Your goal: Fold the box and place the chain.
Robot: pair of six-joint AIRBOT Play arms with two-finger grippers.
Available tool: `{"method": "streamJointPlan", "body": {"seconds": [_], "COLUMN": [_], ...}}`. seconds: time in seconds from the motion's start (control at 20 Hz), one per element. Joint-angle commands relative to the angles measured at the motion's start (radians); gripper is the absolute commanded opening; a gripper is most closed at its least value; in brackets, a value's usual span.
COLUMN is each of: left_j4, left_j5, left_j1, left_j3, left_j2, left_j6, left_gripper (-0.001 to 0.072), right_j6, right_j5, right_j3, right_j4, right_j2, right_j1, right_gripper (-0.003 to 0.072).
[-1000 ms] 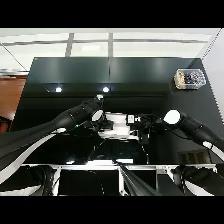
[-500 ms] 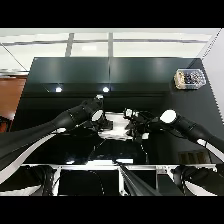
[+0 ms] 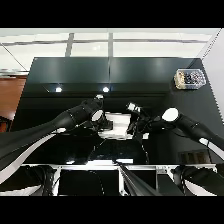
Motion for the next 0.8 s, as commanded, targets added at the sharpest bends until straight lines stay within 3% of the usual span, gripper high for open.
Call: {"method": "streamJointPlan", "body": {"seconds": [0.0,0.2,0.35,0.5,0.75], "left_j4": [0.000,0.006,0.008,0.013,0.035], "left_j5": [0.016,0.020,0.011,0.011,0.018], "left_j1": [0.001,0.002,0.006,0.009,0.008], "left_j3": [0.000,0.000,0.000,0.001,0.001], "left_j2": [0.001,0.001,0.001,0.001,0.001], "left_j6": [-0.001,-0.016,-0.016,-0.016,-0.016], "left_gripper": [0.0030,0.0030,0.0030,0.0030,0.0030], "right_j6": [0.314,0.564,0.661,0.770,0.810], "right_j5": [0.150,0.241,0.261,0.255,0.166], "right_j3": [0.052,0.068,0.024,-0.053,-0.182], "right_j4": [-0.089,-0.087,-0.189,-0.258,-0.195], "right_j2": [0.064,0.132,0.132,0.131,0.116], "right_j1": [-0.138,-0.502,-0.645,-0.668,-0.566], "right_gripper": [0.0017,0.0017,0.0017,0.0017,0.0017]}}
